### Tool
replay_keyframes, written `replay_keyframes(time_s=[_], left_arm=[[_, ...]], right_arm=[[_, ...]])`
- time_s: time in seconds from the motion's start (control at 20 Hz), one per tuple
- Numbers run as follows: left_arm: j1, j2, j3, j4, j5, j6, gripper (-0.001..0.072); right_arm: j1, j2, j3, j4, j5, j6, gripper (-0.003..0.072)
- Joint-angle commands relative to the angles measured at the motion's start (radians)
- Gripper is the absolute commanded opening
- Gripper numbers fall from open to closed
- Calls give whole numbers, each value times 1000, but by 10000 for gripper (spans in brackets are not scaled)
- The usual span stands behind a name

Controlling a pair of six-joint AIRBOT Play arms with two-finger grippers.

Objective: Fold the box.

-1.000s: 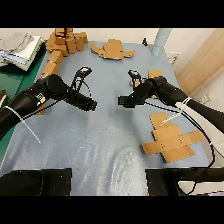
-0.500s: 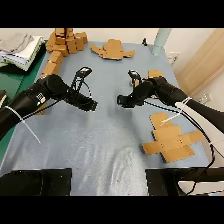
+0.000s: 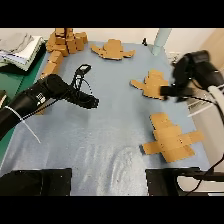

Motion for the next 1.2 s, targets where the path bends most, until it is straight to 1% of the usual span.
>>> replay_keyframes(time_s=[0.0, 0.05, 0.1, 0.15, 0.25, 0.3, 0.4, 0.45, 0.55, 0.65, 0.75, 0.8, 0.95, 1.0, 1.05, 1.1, 1.15], left_arm=[[0, -1, 1, -52, 8, 0, 34], [0, 0, 1, -74, 3, 0, 360], [0, 0, 1, -100, 4, 0, 629], [0, 0, 1, -128, 6, 0, 653], [0, 0, 1, -187, -4, 0, 653], [0, -1, 1, -212, -15, 0, 653], [0, 0, 1, -259, -38, 0, 653], [0, -1, 1, -269, -50, 0, 653], [0, -1, 1, -280, -79, 0, 653], [0, 0, 1, -296, -101, 0, 653], [0, -1, 1, -298, -124, 0, 653], [0, -1, 1, -298, -135, 0, 653], [0, 0, 1, -299, -146, 0, 653], [0, 0, 1, -301, -146, 0, 653], [0, 0, 1, -302, -146, 0, 653], [0, 0, 1, -308, -145, 0, 653], [0, 0, 1, -315, -145, 0, 653]], right_arm=[[-236, 22, -53, -139, -106, -157, 520], [-317, 22, -78, -117, -75, -203, 520], [-390, 22, -96, -88, -43, -256, 520], [-462, 22, -108, -50, -10, -316, 520], [-624, 18, -129, 76, 47, -432, 520], [-695, 6, -135, 127, 57, -470, 520], [-828, -36, -141, 232, 44, -537, 520], [-888, -57, -143, 316, 27, -600, 519], [-971, -89, -158, 443, -5, -712, 516], [-1001, -115, -187, 445, -11, -765, 516], [-1001, -135, -226, 449, -3, -817, 515], [-1000, -143, -243, 459, 5, -834, 503], [-985, -169, -252, 463, 17, -846, 496], [-982, -169, -252, 469, 18, -851, 441], [-977, -169, -251, 484, 14, -867, 335], [-974, -169, -251, 512, 8, -869, 307], [-968, -169, -251, 550, -11, -870, 190]])
